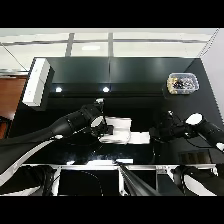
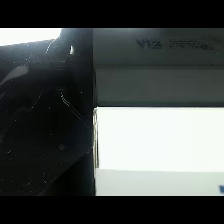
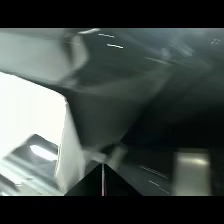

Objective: Fold the box and place the chain.

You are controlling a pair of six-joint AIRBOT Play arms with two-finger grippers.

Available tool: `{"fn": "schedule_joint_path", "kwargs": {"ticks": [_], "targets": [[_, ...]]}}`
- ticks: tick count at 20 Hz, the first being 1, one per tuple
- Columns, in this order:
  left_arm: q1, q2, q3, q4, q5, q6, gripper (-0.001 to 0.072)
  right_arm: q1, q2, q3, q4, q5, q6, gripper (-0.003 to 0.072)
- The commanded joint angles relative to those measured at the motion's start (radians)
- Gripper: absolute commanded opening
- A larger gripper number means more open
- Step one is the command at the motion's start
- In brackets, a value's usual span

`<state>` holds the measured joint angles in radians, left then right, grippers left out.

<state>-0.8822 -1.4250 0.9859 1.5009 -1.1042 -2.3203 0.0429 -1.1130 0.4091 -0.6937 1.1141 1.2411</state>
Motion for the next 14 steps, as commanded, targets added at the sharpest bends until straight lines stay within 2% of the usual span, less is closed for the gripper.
{"fn": "schedule_joint_path", "kwargs": {"ticks": [1, 4, 5, 6, 7, 8, 11, 14], "targets": [[0.001, 0.0, 0.0, 0.0, 0.0, 0.001, 0.0027, 0.032, -0.018, 0.003, 0.208, 0.009, -0.163, 0.0009], [0.001, 0.0, 0.0, 0.0, 0.0, 0.001, 0.0027, 0.032, -0.018, 0.037, 0.227, 0.084, -0.195, 0.0021], [0.001, 0.0, 0.0, -0.003, 0.0, 0.001, 0.0027, 0.032, -0.018, 0.045, 0.228, 0.095, -0.195, 0.0191], [0.001, 0.0, 0.0, -0.013, 0.0, 0.001, 0.0027, 0.032, -0.018, 0.051, 0.227, 0.104, -0.2, 0.0452], [0.001, 0.0, 0.0, -0.024, 0.0, 0.001, 0.0027, 0.032, -0.018, 0.055, 0.226, 0.106, -0.206, 0.0555], [0.001, 0.0, 0.0, -0.025, 0.0, 0.001, 0.0027, 0.032, -0.018, 0.057, 0.226, 0.107, -0.206, 0.0579], [0.001, 0.0, 0.0, -0.025, 0.0, 0.001, 0.0027, 0.047, -0.018, 0.059, 0.229, 0.103, -0.206, 0.0579], [0.001, 0.0, 0.0, -0.024, 0.0, 0.001, 0.0027, 0.117, -0.018, 0.06, 0.229, 0.031, -0.18, 0.0579]]}}
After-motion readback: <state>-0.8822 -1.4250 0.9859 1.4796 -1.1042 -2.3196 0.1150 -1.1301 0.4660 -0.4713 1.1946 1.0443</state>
